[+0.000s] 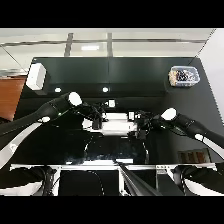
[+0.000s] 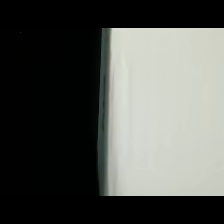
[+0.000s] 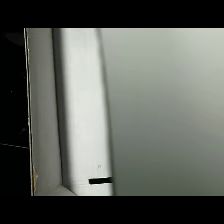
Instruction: Fold the box and place the chain.
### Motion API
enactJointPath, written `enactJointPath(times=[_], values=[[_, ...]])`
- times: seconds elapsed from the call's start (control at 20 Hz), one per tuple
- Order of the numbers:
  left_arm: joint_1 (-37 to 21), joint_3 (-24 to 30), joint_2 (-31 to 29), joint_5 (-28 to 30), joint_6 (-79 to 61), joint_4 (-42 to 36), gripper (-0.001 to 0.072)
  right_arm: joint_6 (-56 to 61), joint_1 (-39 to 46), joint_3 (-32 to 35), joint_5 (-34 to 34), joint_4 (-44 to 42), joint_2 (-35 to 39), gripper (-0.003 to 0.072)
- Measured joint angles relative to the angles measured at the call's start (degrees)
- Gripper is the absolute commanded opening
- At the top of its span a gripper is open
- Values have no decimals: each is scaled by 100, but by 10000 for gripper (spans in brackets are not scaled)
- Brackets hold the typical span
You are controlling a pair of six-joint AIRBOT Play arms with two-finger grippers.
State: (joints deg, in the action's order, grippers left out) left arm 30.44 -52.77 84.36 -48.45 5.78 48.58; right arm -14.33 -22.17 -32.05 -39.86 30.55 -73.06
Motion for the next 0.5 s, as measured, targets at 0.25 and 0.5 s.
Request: enactJointPath(times=[0.25,0.5], values=[[0,0,0,2,0,0,25,22,-15,0,35,0,0,591],[0,0,0,4,0,0,25,101,-39,0,120,-11,-9,591]])
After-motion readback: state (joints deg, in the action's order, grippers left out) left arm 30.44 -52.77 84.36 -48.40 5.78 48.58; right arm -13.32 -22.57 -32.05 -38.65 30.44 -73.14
